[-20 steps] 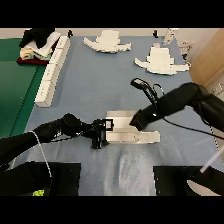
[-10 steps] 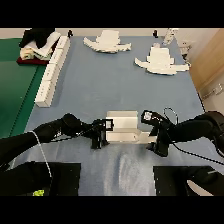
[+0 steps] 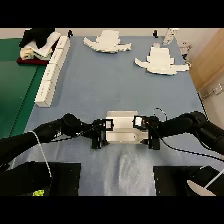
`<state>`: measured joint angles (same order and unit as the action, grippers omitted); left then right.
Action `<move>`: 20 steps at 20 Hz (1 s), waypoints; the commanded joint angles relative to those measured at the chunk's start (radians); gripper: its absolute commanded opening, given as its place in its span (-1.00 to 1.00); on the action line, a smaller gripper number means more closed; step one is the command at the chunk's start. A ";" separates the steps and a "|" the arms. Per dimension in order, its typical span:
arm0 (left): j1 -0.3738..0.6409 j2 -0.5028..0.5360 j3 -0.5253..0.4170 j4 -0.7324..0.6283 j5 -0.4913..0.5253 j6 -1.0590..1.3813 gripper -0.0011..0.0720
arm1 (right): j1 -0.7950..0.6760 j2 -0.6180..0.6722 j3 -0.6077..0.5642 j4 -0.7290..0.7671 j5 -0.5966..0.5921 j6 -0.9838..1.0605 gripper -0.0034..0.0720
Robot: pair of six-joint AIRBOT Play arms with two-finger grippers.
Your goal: Fold the box.
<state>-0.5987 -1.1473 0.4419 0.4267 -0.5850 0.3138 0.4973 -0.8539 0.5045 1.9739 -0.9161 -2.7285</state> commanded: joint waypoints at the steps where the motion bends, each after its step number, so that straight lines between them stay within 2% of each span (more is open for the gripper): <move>1: 0.000 0.000 0.000 0.000 0.000 0.000 0.48 | 0.004 -0.024 -0.001 0.055 0.029 -0.056 0.32; 3: 0.000 0.000 0.001 0.000 0.000 0.000 0.48 | 0.004 -0.025 -0.001 0.075 0.022 -0.056 -0.15; 4: 0.000 0.000 0.001 0.000 0.000 0.000 0.48 | 0.004 -0.025 -0.001 0.089 0.018 -0.056 -0.21; 6: 0.000 0.000 0.001 0.000 0.000 0.000 0.48 | 0.004 -0.025 -0.001 0.096 0.018 -0.056 -0.64; 8: 0.000 0.000 0.000 0.000 0.000 0.000 0.48 | 0.004 -0.027 -0.001 0.105 0.027 -0.063 -0.78; 14: 0.000 0.000 0.001 0.000 0.000 0.000 0.48 | 0.004 -0.077 -0.001 0.206 0.069 -0.170 -0.76; 15: 0.000 0.000 0.001 0.000 0.000 0.000 0.48 | 0.004 -0.079 -0.001 0.212 0.073 -0.183 -0.71; 16: 0.000 0.000 0.000 0.000 0.000 0.000 0.48 | 0.004 -0.082 -0.001 0.222 0.077 -0.191 -0.40; 18: 0.000 0.000 0.001 0.000 0.000 0.000 0.48 | 0.004 -0.087 -0.001 0.233 0.079 -0.198 0.03; 20: 0.000 0.000 0.000 0.000 0.000 0.000 0.48 | 0.004 -0.106 -0.001 0.249 0.090 -0.231 0.72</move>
<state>-0.5987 -1.1473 0.4419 0.4271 -0.5850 0.3138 0.5011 -0.9417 0.5041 2.1918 -0.8417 -2.9189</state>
